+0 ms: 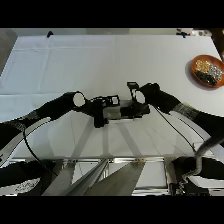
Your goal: Fold the box and place the chain.
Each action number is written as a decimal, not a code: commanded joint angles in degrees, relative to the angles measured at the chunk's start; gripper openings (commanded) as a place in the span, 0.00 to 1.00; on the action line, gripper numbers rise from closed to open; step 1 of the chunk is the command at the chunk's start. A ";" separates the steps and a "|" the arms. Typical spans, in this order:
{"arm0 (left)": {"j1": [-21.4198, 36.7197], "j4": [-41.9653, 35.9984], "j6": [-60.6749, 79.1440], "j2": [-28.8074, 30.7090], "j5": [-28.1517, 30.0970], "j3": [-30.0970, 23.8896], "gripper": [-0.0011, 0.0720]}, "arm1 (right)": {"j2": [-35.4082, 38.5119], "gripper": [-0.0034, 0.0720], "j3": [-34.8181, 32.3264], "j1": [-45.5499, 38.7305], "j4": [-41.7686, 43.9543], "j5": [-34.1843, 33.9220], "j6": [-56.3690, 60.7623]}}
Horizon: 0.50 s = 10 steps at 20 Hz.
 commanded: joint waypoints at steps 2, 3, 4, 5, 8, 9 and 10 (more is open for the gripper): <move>0.00 0.00 0.00 0.04 0.02 0.00 0.49 | -0.44 0.06 0.17 0.26 -1.11 -0.24 0.00; 0.00 0.00 0.00 0.04 0.02 0.00 0.49 | -0.42 0.06 0.17 0.26 -1.14 -0.20 0.00; 0.00 0.00 0.00 0.04 0.00 0.00 0.49 | -0.42 0.06 0.17 0.26 -1.11 -0.17 -0.04; 0.00 0.00 0.00 0.04 0.00 0.00 0.49 | -0.37 0.12 0.20 0.26 -1.09 -0.17 -0.13; 0.00 -0.02 0.00 0.04 0.02 0.00 0.49 | -0.37 0.64 0.24 0.26 -1.01 -0.17 -0.20; 0.00 0.00 0.00 0.04 0.00 0.00 0.49 | -0.37 0.63 0.28 0.26 -1.03 -0.17 -0.20; 0.00 -0.02 0.00 0.04 0.00 0.00 0.49 | -0.37 0.55 0.31 0.26 -1.03 -0.26 -0.20</move>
